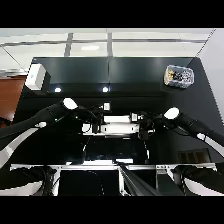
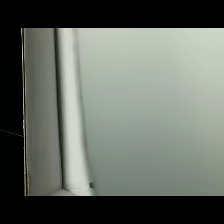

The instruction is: Fold the box and place the chain.

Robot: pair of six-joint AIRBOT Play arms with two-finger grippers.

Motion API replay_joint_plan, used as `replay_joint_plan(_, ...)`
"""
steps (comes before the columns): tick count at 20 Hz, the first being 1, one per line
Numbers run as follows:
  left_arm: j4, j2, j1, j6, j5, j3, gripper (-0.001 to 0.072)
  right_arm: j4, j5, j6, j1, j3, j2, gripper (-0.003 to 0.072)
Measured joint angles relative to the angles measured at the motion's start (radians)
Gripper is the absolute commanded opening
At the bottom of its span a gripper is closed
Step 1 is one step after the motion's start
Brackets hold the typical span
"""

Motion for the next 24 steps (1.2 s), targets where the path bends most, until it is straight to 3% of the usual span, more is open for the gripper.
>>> replay_joint_plan(12,0.0,0.0,0.0,0.0,-0.001,0.0,0.0025,-0.018,0.012,0.031,-0.001,0.0,0.0,0.0678)
replay_joint_plan(14,0.0,0.0,0.0,0.001,-0.001,0.0,0.0025,-0.024,0.011,0.033,0.002,0.0,0.0,0.0516)
replay_joint_plan(15,0.001,0.0,0.0,0.003,-0.001,0.0,0.0025,-0.025,0.012,0.037,0.003,0.0,0.0,0.049)
replay_joint_plan(20,0.001,0.0,0.0,0.001,-0.001,0.0,0.0032,-0.032,0.013,0.037,0.005,0.0,0.001,0.049)
replay_joint_plan(21,0.002,0.002,0.0,-0.009,-0.002,0.0,0.018,-0.032,0.014,0.037,0.005,0.0,0.0,0.049)
replay_joint_plan(22,0.0,0.007,0.0,-0.027,0.0,0.002,0.0468,-0.034,0.015,0.037,0.005,0.0,0.0,0.049)
replay_joint_plan(23,0.0,0.017,0.002,-0.045,-0.001,0.003,0.0646,-0.035,0.017,0.036,0.005,0.0,0.0,0.049)
replay_joint_plan(24,0.008,0.032,0.005,-0.074,-0.002,0.003,0.0714,-0.036,0.017,0.036,0.005,0.0,0.0,0.049)
